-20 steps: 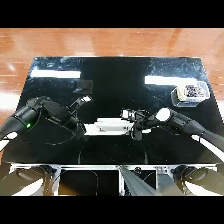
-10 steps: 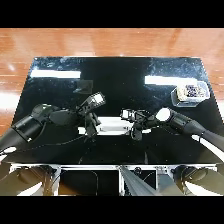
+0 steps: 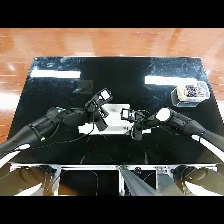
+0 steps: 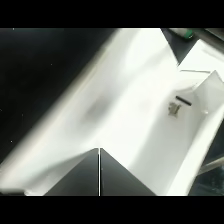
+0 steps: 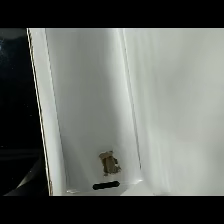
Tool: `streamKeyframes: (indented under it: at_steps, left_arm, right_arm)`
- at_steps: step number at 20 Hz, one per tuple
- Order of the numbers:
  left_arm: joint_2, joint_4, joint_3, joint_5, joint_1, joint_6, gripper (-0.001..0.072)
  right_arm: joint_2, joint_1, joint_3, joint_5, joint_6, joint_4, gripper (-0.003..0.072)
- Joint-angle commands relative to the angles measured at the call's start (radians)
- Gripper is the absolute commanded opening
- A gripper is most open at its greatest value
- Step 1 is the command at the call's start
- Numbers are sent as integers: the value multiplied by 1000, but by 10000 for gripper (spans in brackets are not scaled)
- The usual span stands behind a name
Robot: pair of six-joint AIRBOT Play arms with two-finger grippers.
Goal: Fold the box and place the chain.
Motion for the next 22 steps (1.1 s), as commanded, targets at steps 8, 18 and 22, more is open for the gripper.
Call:
streamKeyframes:
  at_steps: [8,18,22]
  left_arm:
    - [-81,31,2,8,-2,-55,20]
    - [131,227,-1,452,148,-127,21]
    - [129,225,-13,564,161,-50,21]
  right_arm:
    - [0,1,0,0,0,0,543]
    - [0,1,0,1,0,-1,543]
    - [0,0,0,1,0,-1,544]
